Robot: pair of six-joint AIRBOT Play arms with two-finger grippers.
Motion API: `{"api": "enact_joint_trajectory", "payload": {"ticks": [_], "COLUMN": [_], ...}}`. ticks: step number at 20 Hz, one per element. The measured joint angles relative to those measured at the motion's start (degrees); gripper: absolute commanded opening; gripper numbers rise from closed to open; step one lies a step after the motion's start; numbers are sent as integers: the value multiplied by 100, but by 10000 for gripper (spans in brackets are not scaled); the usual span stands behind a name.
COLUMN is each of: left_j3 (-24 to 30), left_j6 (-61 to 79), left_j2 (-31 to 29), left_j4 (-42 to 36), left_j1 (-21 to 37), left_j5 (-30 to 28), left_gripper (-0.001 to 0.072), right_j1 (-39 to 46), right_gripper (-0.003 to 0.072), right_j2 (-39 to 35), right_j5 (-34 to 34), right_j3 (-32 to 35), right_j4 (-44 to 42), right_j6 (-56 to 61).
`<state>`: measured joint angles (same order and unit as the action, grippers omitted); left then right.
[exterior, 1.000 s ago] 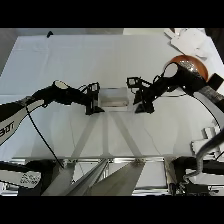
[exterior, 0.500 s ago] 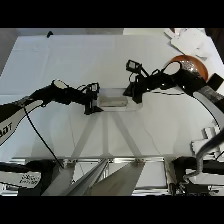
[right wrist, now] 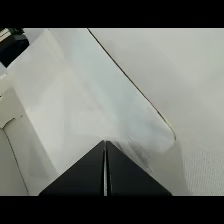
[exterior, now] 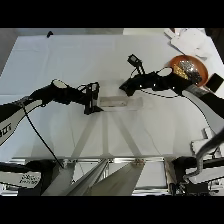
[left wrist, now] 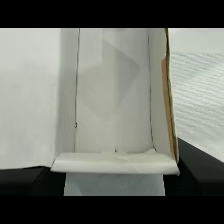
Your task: Fold the box and place the chain.
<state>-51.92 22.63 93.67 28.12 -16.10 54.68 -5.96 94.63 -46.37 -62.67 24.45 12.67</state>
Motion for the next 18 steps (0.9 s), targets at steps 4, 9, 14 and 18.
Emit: {"api": "enact_joint_trajectory", "payload": {"ticks": [4, 9, 14, 18], "left_j3": [0, -2, 0, 0], "left_j6": [0, 15, 13, 11], "left_j2": [-2, -2, -2, -2], "left_j4": [-4, 0, 7, 4], "left_j1": [0, 0, 0, 0], "left_j5": [2, -2, 2, 2], "left_gripper": [380, 380, 380, 380], "right_j1": [0, 0, 0, 0], "right_gripper": [12, 15, 58, 140], "right_j2": [105, -52, -855, -1672], "right_j5": [57, -11, -348, -911], "right_j3": [-2, 0, 0, 0], "right_j4": [-61, -59, 350, 1154], "right_j6": [63, 83, 114, 212]}}
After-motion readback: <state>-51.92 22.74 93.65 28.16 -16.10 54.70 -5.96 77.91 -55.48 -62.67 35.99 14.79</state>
